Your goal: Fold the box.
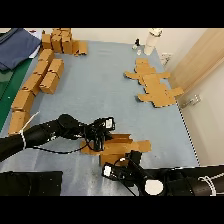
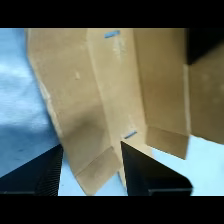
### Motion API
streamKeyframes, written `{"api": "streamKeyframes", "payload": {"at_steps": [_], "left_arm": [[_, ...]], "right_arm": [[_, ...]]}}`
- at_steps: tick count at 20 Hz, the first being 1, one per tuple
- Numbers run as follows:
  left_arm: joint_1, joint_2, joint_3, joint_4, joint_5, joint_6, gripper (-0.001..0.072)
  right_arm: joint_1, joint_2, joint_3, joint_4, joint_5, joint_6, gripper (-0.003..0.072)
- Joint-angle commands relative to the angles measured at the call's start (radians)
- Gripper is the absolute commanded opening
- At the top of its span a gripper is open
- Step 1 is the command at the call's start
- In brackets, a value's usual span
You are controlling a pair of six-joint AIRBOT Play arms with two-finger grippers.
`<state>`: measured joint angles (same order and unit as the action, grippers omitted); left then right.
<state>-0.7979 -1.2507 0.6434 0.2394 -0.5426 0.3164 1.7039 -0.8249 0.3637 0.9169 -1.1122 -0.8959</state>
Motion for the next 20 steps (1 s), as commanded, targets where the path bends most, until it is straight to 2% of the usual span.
{"api": "streamKeyframes", "payload": {"at_steps": [1, 11, 13, 14, 18, 20], "left_arm": [[0.0, 0.0, 0.0, 0.0, 0.0, 0.0, 0.0014], [0.0, 0.0, 0.0, 0.0, 0.0, 0.0, 0.0014], [0.0, 0.0, 0.0, 0.0, 0.0, 0.0, 0.0014], [0.0, 0.0, 0.0, 0.0, 0.0, 0.0, 0.0014], [0.0, 0.0, 0.0, 0.0, 0.0, 0.0, 0.0014], [0.0, 0.0, 0.0, 0.0, -0.001, 0.0, 0.0015]], "right_arm": [[-0.001, -0.003, 0.001, -0.053, -0.041, 0.06, 0.0524], [-0.001, 0.009, 0.039, -0.063, -0.051, 0.077, 0.0532], [-0.001, 0.009, 0.039, -0.06, -0.045, 0.119, 0.0571], [-0.006, 0.01, 0.038, -0.05, -0.052, 0.119, 0.0711], [-0.1, 0.021, 0.038, 0.016, -0.037, 0.118, 0.0711], [-0.132, 0.071, 0.035, 0.027, -0.036, 0.117, 0.0711]]}}
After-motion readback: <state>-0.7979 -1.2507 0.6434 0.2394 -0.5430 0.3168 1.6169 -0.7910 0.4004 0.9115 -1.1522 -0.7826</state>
